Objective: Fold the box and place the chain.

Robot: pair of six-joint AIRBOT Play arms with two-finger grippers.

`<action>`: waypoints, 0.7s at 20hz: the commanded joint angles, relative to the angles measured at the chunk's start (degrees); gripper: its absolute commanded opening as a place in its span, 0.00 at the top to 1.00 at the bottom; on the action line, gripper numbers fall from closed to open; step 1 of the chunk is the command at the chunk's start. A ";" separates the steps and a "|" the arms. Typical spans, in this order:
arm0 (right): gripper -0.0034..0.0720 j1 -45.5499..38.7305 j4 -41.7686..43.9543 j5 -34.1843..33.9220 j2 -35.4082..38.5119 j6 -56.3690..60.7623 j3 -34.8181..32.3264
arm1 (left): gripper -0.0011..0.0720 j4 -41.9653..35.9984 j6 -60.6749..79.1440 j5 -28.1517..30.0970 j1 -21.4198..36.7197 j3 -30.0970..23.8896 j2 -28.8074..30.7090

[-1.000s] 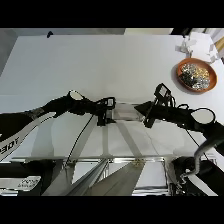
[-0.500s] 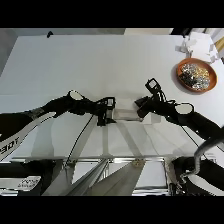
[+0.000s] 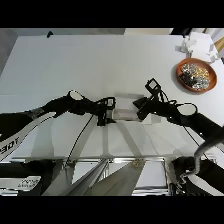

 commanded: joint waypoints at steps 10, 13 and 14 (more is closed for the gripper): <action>0.81 -3.45 -54.34 22.88 18.58 7.28 0.02 | 0.97 0.00 -0.02 -0.02 0.00 0.02 -0.02; 0.77 -4.90 -55.01 19.37 15.13 6.16 0.02 | 0.97 0.00 -0.02 -0.02 0.00 0.02 -0.02; 0.77 -5.25 -54.99 19.26 13.66 5.22 0.02 | 0.97 0.00 -0.02 -0.02 0.00 0.02 -0.02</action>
